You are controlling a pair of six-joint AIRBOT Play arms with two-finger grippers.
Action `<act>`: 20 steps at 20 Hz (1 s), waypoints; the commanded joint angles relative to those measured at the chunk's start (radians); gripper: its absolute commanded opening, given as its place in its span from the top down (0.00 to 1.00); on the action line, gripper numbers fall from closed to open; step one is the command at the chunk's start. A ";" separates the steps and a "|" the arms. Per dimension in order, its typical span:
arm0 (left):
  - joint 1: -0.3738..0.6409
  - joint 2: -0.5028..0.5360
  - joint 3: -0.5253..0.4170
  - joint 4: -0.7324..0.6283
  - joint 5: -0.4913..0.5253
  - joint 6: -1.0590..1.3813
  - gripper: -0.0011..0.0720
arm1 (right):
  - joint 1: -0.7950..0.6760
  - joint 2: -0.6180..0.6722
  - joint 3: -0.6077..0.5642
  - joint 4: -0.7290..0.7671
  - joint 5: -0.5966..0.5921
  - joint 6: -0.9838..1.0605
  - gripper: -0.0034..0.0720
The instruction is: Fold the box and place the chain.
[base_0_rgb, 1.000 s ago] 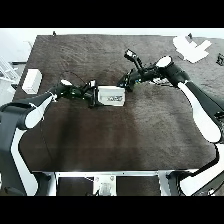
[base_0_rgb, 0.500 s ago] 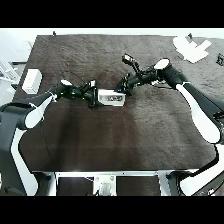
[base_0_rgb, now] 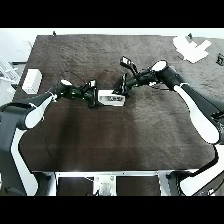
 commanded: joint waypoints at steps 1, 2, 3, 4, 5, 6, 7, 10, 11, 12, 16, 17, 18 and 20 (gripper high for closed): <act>0.000 0.000 0.000 0.000 0.000 0.000 0.42 | -0.002 -0.012 -0.001 -0.008 -0.007 -0.055 0.46; 0.000 0.000 0.000 0.000 0.000 0.000 0.42 | -0.006 -0.016 -0.002 -0.008 -0.011 -0.054 0.46; 0.000 0.000 0.000 0.000 0.000 0.000 0.42 | -0.010 -0.020 -0.002 -0.008 -0.011 -0.054 0.46; 0.000 0.000 0.000 0.000 0.000 0.000 0.42 | -0.013 -0.021 -0.002 -0.006 -0.010 -0.054 0.46; 0.000 0.000 0.000 0.000 0.000 0.000 0.42 | -0.013 -0.021 -0.002 -0.005 -0.010 -0.054 0.47; 0.000 0.000 0.000 0.000 0.000 0.000 0.42 | -0.014 -0.021 -0.002 -0.005 -0.010 -0.054 0.55; 0.000 0.000 0.000 0.000 0.000 0.000 0.42 | -0.014 -0.021 -0.002 -0.005 -0.009 -0.054 0.56; 0.000 0.000 0.000 0.000 0.000 0.000 0.42 | -0.013 -0.021 -0.002 -0.004 0.066 -0.054 0.54; 0.000 0.000 0.000 0.000 0.000 0.000 0.42 | -0.013 -0.021 -0.002 -0.004 0.092 -0.053 0.54; 0.000 0.000 0.000 0.000 0.000 0.000 0.42 | -0.018 -0.020 -0.002 -0.001 0.105 -0.053 0.54; 0.000 0.000 0.000 0.000 0.000 0.000 0.42 | -0.042 -0.020 -0.006 0.017 0.088 -0.078 0.54; 0.000 0.000 0.000 0.000 0.000 0.000 0.42 | -0.045 -0.021 -0.009 0.032 0.066 -0.093 0.54; 0.000 0.000 0.000 0.000 0.000 0.000 0.42 | -0.047 -0.021 -0.011 0.040 0.053 -0.111 0.54; 0.000 0.000 0.000 0.000 0.000 0.000 0.42 | -0.046 -0.021 -0.014 0.056 0.049 -0.132 0.54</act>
